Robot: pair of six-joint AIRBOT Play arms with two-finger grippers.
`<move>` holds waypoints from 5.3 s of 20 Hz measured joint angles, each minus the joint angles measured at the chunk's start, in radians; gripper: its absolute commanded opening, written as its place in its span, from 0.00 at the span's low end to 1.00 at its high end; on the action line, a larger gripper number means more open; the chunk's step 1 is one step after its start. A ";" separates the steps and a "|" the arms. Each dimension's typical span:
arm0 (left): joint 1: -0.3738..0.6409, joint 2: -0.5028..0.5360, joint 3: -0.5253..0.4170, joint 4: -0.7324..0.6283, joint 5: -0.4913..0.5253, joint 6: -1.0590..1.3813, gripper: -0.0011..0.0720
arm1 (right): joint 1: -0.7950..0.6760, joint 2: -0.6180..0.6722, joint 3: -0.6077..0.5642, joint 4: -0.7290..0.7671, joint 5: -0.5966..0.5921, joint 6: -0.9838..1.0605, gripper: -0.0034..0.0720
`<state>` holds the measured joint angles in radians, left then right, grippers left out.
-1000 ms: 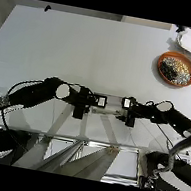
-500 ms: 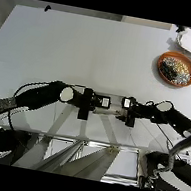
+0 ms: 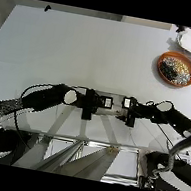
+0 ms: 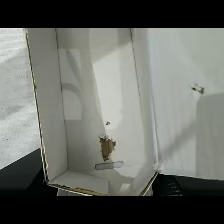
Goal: Fold the box and place the chain.
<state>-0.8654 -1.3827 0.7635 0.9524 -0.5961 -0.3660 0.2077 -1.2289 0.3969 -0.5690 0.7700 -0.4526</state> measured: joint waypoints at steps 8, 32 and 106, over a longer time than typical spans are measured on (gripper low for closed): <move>0.006 0.003 -0.001 0.002 -0.015 0.004 0.03 | 0.000 0.000 0.000 0.000 0.000 -0.001 0.65; 0.407 0.389 -0.236 0.128 -0.357 -0.784 0.02 | 0.000 0.000 0.000 0.001 -0.001 -0.001 0.65; 0.091 0.114 -0.032 -0.127 -0.062 -1.119 0.71 | 0.001 0.000 0.000 0.001 0.000 -0.001 0.65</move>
<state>-0.7746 -1.2690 0.7315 0.8257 -0.6582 -1.4853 0.2085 -1.2293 0.3973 -0.5682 0.7696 -0.4538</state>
